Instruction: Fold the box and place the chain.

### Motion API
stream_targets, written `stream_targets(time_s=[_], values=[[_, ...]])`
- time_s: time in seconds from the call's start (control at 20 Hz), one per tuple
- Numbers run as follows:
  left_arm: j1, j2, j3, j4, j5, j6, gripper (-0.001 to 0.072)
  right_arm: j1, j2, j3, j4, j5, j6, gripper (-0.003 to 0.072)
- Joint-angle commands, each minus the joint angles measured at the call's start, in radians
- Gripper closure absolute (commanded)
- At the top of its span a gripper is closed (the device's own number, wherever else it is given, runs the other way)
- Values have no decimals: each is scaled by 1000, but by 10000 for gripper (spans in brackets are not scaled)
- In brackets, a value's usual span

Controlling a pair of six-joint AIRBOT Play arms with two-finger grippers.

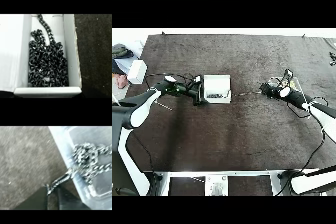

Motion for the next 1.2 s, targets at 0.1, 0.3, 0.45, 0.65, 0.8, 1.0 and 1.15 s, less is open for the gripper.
stream_targets(time_s=[0.1, 0.3, 0.45, 0.65, 0.8, 1.0, 1.15], values=[[0, 1, 1, -4, 1, 0, 506, 22, 14, 8, 2, -21, 13, 716], [0, 1, 1, -6, 2, 0, 506, 160, 200, 8, 2, -6, -49, 716], [0, 1, 1, -6, 2, 0, 506, 313, 360, 8, -1, -11, -113, 716], [0, 0, 1, -6, 2, 0, 506, 480, 441, 32, -2, -100, -127, 718], [0, 1, 1, -6, 1, 0, 506, 562, 398, 123, -5, -103, -157, 718], [0, 1, 1, -6, 1, 0, 506, 626, 303, 214, -8, -103, -160, 718], [0, 1, 1, -6, 1, 0, 506, 645, 254, 254, -6, -98, -160, 718]])
